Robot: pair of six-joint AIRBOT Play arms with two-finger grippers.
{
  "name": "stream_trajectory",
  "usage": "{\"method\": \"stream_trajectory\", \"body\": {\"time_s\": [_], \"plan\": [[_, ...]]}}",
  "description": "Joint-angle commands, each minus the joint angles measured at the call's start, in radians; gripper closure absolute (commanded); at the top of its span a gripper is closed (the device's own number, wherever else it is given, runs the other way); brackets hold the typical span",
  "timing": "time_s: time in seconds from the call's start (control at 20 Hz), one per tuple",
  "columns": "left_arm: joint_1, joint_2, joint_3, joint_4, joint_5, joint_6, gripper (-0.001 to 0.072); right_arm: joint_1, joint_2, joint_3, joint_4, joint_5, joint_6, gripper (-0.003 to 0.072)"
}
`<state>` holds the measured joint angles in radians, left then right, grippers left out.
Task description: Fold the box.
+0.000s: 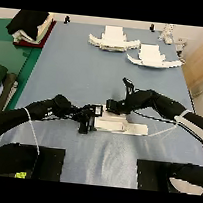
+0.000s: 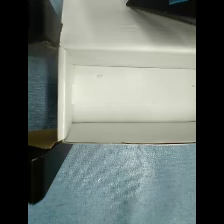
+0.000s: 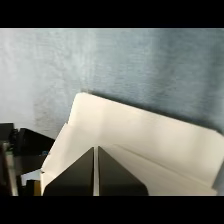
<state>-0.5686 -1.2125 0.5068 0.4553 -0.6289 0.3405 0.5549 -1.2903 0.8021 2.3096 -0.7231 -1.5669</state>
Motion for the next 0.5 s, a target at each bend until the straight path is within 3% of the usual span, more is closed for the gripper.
{"method": "stream_trajectory", "body": {"time_s": [0.0, 0.25, 0.45], "plan": [[0.001, 0.0, 0.0, 0.0, 0.0, -0.001, 0.0213, 0.0, 0.096, 0.001, -0.043, -0.031, -0.051, 0.0651], [0.001, 0.0, 0.0, 0.0, 0.0, -0.001, 0.0212, 0.015, 0.263, -0.002, -0.199, -0.285, -0.173, 0.065], [0.001, 0.0, 0.0, 0.0, 0.0, -0.001, 0.0212, 0.025, 0.396, -0.084, -0.273, -0.43, -0.433, 0.065]]}}
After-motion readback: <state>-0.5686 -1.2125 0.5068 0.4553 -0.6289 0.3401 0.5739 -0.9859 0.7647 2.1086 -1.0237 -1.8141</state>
